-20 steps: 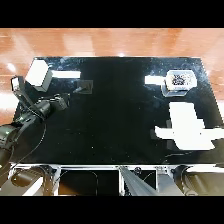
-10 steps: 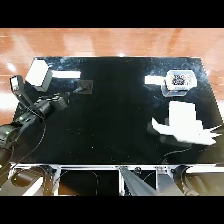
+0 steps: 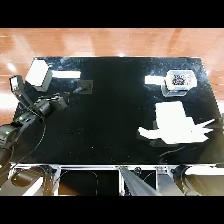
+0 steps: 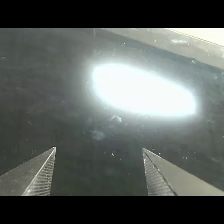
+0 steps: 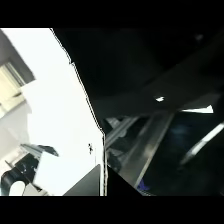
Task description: Fold the box and place the chain.
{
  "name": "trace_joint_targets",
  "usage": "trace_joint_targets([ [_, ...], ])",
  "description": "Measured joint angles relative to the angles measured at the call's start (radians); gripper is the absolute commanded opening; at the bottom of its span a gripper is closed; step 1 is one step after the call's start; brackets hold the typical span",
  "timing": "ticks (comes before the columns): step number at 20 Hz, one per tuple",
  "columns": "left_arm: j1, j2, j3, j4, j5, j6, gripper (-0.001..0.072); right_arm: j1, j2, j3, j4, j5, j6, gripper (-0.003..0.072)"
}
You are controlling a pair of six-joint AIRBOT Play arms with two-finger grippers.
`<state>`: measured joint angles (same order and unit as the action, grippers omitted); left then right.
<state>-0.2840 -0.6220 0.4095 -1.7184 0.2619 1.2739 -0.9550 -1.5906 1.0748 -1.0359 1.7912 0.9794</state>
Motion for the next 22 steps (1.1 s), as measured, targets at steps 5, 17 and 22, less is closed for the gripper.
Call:
trace_joint_targets([
  [5,-0.032,0.000,0.000,-0.001,0.019,-0.001,0.0620,0.238,0.217,-0.182,0.212,-0.153,-0.053,0.0036],
  [17,-0.140,-0.037,0.000,-0.108,0.196,-0.074,0.0620,1.094,0.722,-0.742,0.462,-0.902,0.000,0.0036],
  [22,-0.145,-0.079,0.003,-0.182,0.332,-0.029,0.0619,1.283,0.756,-0.827,0.427,-1.126,-0.012,0.0036],
])
